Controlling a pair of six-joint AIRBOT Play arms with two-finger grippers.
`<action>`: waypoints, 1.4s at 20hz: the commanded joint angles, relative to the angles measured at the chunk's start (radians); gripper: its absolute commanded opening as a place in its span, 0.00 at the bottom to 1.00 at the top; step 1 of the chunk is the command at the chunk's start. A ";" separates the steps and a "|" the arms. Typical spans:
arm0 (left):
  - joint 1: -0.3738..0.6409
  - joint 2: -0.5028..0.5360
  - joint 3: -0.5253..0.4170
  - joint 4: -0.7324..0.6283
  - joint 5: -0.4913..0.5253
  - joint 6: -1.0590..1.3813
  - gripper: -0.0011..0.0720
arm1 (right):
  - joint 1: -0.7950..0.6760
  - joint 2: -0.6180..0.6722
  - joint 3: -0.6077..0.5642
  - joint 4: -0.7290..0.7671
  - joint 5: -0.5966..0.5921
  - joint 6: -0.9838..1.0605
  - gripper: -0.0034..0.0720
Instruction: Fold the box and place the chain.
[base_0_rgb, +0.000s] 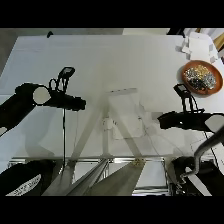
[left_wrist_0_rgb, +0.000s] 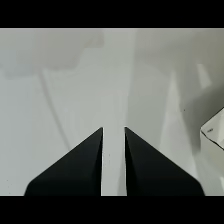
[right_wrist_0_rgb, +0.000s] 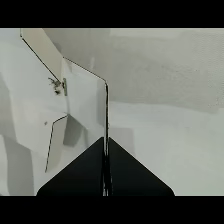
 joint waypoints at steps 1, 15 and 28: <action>0.001 0.000 0.000 0.000 0.051 0.042 0.22 | 0.055 0.002 -0.002 -0.049 -0.030 0.084 0.06; 0.072 -0.393 0.217 -0.715 -0.326 1.005 0.76 | 0.055 0.001 -0.002 -0.046 -0.013 0.083 0.06; 0.013 -0.604 0.277 -0.882 -0.233 1.279 0.88 | 0.055 0.002 -0.002 -0.042 -0.005 0.080 0.06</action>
